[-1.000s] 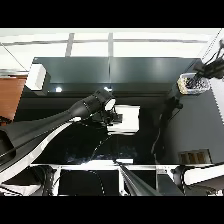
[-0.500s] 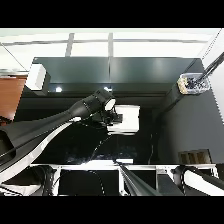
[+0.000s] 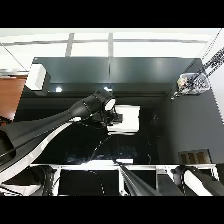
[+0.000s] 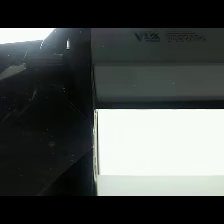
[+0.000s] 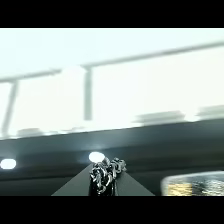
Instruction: Fold the box and place the chain.
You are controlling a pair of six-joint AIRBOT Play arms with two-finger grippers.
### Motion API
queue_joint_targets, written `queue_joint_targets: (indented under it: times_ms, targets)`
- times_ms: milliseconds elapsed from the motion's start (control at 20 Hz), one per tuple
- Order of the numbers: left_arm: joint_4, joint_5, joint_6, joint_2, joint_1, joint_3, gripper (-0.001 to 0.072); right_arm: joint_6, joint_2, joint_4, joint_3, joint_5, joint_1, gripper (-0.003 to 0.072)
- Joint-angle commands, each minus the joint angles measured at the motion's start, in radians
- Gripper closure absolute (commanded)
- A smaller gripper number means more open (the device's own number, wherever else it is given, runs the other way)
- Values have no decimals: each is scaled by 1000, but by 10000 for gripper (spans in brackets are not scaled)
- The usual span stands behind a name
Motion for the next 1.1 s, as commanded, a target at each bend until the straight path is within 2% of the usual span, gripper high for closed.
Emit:
queue_joint_targets:
  times_ms: [0, 100, 300, 700, 850, 1050]
  targets:
    - [0, 0, 0, 0, 0, 1, 681, -43, 40, 191, 0, 115, 6, 679]
    - [0, 0, 0, 0, 1, 1, 681, -43, 51, 238, -5, 175, 48, 678]
    - [0, 0, 0, 0, 1, 1, 681, -42, 67, 241, -10, 241, 201, 678]
    - [0, 0, 0, 0, 1, 1, 681, -9, 59, 279, -21, 221, 412, 678]
    - [0, 0, 0, 0, 0, 1, 681, 3, 56, 278, -92, 141, 502, 678]
    - [0, 0, 1, 0, 0, 1, 682, 3, 54, 267, -286, 84, 553, 678]
